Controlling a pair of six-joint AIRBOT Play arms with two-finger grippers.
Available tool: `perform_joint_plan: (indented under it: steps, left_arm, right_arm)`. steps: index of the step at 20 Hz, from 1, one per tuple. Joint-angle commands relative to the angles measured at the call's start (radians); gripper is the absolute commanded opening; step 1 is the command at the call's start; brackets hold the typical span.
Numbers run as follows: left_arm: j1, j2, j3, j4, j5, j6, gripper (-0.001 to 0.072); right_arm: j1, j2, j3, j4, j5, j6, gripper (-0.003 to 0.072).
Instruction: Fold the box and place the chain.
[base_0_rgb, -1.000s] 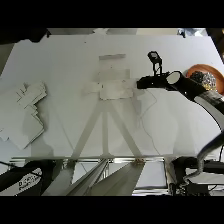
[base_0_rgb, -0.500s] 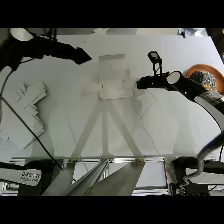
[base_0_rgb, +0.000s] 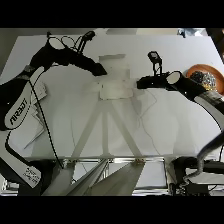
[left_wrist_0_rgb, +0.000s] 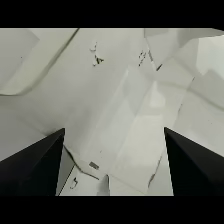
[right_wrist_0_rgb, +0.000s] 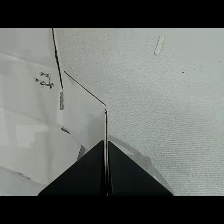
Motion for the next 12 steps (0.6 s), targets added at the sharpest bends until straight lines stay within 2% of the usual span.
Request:
perform_joint_plan:
  steps: [1, 3, 6, 9, 12]
  left_arm:
    - [-0.029, -0.013, 0.005, 0.034, 0.047, 0.004, 0.0693]
    - [-0.034, -0.012, 0.006, 0.047, 0.035, 0.004, 0.0693]
    - [-0.010, -0.011, 0.010, 0.056, -0.074, 0.004, 0.0693]
    - [0.057, -0.011, 0.040, 0.049, -0.179, -0.016, 0.0693]
    - [0.107, -0.013, 0.047, 0.037, -0.181, -0.035, 0.0692]
  right_arm:
    - [0.001, 0.001, 0.000, 0.000, 0.000, 0.000, 0.0012]
    - [0.001, 0.001, 0.000, 0.000, 0.000, 0.000, 0.0012]
    - [0.001, 0.001, 0.000, 0.000, 0.000, 0.000, 0.0012]
    - [0.001, 0.001, 0.000, 0.000, 0.000, 0.000, 0.0012]
    - [0.001, 0.001, 0.000, 0.000, 0.000, 0.000, 0.0012]
